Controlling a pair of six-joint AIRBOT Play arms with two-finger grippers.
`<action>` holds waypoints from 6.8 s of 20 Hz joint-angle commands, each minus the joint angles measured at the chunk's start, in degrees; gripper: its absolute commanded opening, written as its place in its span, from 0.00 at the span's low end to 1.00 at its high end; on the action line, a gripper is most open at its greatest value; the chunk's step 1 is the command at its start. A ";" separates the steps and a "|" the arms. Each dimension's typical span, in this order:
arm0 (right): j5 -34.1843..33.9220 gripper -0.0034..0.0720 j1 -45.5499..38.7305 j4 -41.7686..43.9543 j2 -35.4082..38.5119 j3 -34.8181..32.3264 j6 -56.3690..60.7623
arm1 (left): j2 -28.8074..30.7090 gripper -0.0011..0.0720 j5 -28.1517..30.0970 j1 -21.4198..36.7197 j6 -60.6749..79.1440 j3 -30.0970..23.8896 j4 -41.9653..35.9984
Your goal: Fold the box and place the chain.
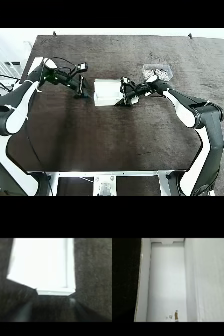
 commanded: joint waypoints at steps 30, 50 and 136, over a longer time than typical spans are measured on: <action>0.02 0.61 -0.02 0.02 0.02 -0.02 0.02 | -7.13 1.00 1.95 0.02 8.79 -1.46 -7.89; 0.02 0.61 -0.02 0.02 0.02 -0.02 0.02 | -8.66 1.00 2.69 -0.11 14.34 -1.46 -11.10; 11.15 0.81 -8.57 -2.89 11.06 0.39 10.62 | -10.08 0.74 5.55 -2.95 14.23 -1.46 -10.95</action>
